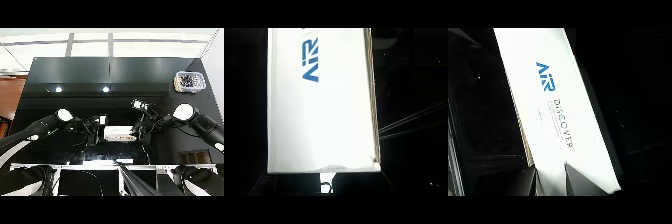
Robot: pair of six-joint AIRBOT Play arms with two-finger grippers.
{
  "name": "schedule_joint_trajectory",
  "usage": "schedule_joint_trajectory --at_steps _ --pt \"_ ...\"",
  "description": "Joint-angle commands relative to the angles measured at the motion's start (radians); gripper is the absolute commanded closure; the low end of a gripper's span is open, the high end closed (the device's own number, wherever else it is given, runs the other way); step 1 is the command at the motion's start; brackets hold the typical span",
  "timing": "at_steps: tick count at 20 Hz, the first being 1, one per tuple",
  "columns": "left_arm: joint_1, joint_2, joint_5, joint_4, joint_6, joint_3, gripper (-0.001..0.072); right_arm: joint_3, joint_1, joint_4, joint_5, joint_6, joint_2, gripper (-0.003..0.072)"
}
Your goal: Fold the box and place the chain.
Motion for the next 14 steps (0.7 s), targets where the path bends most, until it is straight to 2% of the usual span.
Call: schedule_joint_trajectory --at_steps 1,9,10,11,14 --pt "0.000 -0.001 0.000 0.000 0.001 0.000 0.0227 0.005 -0.008 -0.021 -0.001 0.000 0.002 0.0476" --pt "0.000 -0.001 0.000 0.000 0.001 0.000 0.0227 0.031 -0.007 -0.025 0.045 0.001 0.002 0.0473" --pt "0.000 -0.001 0.000 0.000 0.001 0.000 0.0227 0.031 -0.007 -0.025 0.044 0.001 0.002 0.0452" --pt "0.000 -0.001 0.000 0.000 0.001 0.000 0.0227 0.031 -0.007 -0.025 0.037 0.003 0.002 0.0318" --pt "0.000 -0.001 0.000 0.000 0.001 0.000 0.0227 0.031 -0.006 -0.025 0.034 0.007 0.002 0.0306"
